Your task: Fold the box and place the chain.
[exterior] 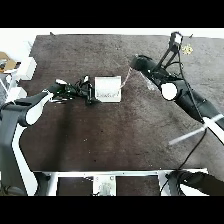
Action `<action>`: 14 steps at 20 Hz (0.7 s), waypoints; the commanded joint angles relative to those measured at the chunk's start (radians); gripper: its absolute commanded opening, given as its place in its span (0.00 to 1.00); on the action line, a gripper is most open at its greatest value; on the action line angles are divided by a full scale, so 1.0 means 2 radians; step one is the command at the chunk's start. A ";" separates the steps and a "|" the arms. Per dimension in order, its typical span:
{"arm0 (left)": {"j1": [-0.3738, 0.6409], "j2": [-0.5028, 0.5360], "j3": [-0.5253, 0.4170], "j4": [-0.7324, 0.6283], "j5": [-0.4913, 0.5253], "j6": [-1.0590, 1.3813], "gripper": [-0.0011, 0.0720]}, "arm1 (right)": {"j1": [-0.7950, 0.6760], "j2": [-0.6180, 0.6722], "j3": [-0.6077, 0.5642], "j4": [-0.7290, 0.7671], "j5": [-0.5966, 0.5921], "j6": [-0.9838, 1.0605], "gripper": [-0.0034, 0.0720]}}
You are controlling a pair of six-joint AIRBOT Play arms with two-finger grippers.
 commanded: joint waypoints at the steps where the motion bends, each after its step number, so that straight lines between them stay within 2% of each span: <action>1: 0.001 0.000 0.000 0.000 0.000 0.000 0.35 | 0.068 0.034 0.021 -0.035 -0.031 0.000 0.05; 4: 0.001 0.000 0.000 0.000 0.000 0.000 0.35 | 0.087 0.010 0.024 -0.037 -0.022 0.000 0.05; 9: 0.001 0.000 0.000 0.000 0.000 0.000 0.35 | 0.093 -0.061 0.024 -0.027 0.065 0.003 0.06; 10: 0.001 0.000 0.000 0.000 0.000 0.000 0.35 | 0.096 -0.073 0.024 -0.027 0.088 0.002 0.28; 11: 0.001 0.000 0.000 0.000 0.000 0.000 0.35 | 0.096 -0.080 0.024 -0.029 0.119 -0.001 0.71; 13: 0.001 0.000 0.000 0.000 0.000 0.000 0.35 | 0.089 -0.077 0.024 -0.049 0.174 -0.017 0.47; 14: 0.001 0.000 0.000 0.000 0.000 0.000 0.35 | 0.078 -0.072 0.024 -0.068 0.191 -0.017 0.48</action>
